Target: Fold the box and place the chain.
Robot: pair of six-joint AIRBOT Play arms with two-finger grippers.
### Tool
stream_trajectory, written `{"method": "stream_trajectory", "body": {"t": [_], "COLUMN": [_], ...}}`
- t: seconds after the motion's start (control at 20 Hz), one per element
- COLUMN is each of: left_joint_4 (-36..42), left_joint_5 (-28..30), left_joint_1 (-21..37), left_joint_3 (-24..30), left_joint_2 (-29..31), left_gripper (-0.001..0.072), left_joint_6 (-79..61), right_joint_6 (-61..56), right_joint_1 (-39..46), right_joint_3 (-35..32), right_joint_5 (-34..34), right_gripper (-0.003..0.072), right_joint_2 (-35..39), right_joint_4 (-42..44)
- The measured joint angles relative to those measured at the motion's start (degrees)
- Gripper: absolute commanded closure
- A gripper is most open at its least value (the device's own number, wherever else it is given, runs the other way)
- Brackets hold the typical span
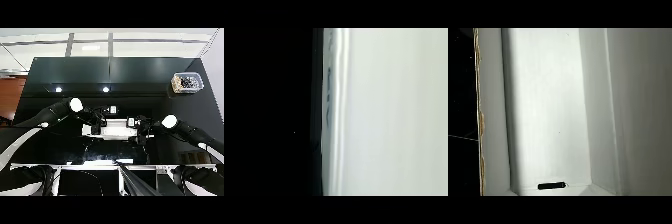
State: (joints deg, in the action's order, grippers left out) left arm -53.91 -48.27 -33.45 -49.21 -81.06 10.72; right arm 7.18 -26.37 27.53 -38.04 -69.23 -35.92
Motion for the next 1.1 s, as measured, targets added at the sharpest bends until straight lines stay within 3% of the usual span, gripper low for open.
{"method": "stream_trajectory", "body": {"t": [0.05,0.1,0.15,0.25,0.35,0.4,0.45,0.6,0.7,0.75,0.8,0.95,1.1], "left_joint_4": [0.0,0.0,0.0,0.0,-0.5,-0.4,-0.5,-2.9,-7.3,-10.2,-13.6,-22.1,-21.2], "left_joint_5": [0.0,0.0,0.0,0.0,-0.1,0.0,0.2,-0.7,-2.9,-4.3,-6.3,-13.1,-19.9], "left_joint_1": [0.0,0.0,0.0,0.0,0.0,0.0,0.0,0.0,0.0,0.0,0.0,0.0,0.0], "left_joint_3": [0.0,0.0,0.0,0.0,0.0,0.0,-0.1,-0.7,-1.0,-1.0,-1.1,-1.1,0.2], "left_joint_2": [0.0,0.0,0.0,0.0,0.0,0.3,0.6,3.4,6.5,8.4,10.3,14.8,16.5], "left_gripper": [0.0683,0.0683,0.0682,0.0645,0.0286,0.0197,0.0185,0.0186,0.0229,0.0403,0.0666,0.0682,0.0683], "left_joint_6": [0.0,0.0,0.0,0.0,0.1,0.2,0.2,3.6,8.8,12.6,17.0,29.3,40.8], "right_joint_6": [-0.1,-0.2,-0.2,-0.3,-0.3,-0.3,-0.3,-0.3,-0.3,-0.3,-0.3,-0.3,-0.3], "right_joint_1": [0.0,0.0,-0.1,-0.1,-0.1,-0.1,-0.1,-0.1,-0.1,-0.1,-0.1,-0.1,-0.1], "right_joint_3": [0.0,0.0,0.0,0.0,0.0,0.0,0.0,0.0,0.0,0.0,0.0,0.0,0.0], "right_joint_5": [0.1,0.2,0.2,0.2,0.4,0.4,0.4,0.4,0.4,0.4,0.4,0.4,0.4], "right_gripper": [0.0191,0.0192,0.0269,0.0273,0.0273,0.0273,0.0273,0.0273,0.0273,0.0273,0.0273,0.0273,0.0273], "right_joint_2": [0.0,0.0,0.0,0.0,0.0,0.0,0.0,0.0,0.0,0.0,0.0,0.0,0.0], "right_joint_4": [0.0,-0.1,-0.1,-0.2,-0.2,-0.2,-0.2,-0.3,-0.3,-0.3,-0.3,-0.3,-0.3]}}
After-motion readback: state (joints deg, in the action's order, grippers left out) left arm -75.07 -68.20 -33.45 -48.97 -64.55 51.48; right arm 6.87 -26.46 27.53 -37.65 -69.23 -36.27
